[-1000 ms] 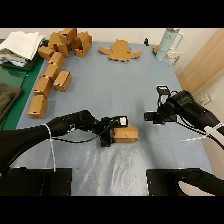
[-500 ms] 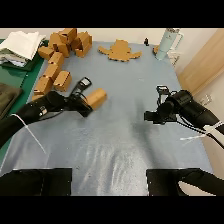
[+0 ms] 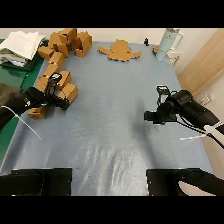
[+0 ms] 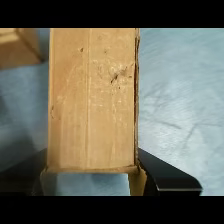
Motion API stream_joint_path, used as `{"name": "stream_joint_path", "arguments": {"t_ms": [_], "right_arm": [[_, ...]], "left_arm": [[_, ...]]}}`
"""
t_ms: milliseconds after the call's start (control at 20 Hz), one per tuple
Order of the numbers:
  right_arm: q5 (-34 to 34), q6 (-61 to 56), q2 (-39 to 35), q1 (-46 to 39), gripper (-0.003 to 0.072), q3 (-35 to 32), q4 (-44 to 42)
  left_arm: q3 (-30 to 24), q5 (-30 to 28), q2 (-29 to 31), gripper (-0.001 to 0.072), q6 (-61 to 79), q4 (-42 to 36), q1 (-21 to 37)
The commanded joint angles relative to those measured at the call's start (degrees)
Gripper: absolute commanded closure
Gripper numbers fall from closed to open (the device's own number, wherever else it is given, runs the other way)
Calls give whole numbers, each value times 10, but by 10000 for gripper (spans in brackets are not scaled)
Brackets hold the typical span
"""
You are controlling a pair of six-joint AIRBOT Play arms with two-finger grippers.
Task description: Fold the box.
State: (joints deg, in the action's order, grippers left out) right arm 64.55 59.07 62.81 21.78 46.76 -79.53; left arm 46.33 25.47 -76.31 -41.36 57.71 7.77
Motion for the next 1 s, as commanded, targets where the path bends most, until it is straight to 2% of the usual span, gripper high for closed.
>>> {"name": "stream_joint_path", "arguments": {"t_ms": [0,250,400,800,950], "right_arm": [[0,0,0,0,678,1,0],[0,0,0,0,678,1,0],[0,0,0,0,678,1,0],[0,0,0,0,678,1,0],[0,0,0,0,678,1,0]], "left_arm": [[12,17,-16,197,-99,84,13],[40,63,-17,197,-253,181,13],[63,51,-24,197,-286,194,12],[234,73,-169,197,-317,187,1],[278,74,-206,197,-318,186,1]]}}
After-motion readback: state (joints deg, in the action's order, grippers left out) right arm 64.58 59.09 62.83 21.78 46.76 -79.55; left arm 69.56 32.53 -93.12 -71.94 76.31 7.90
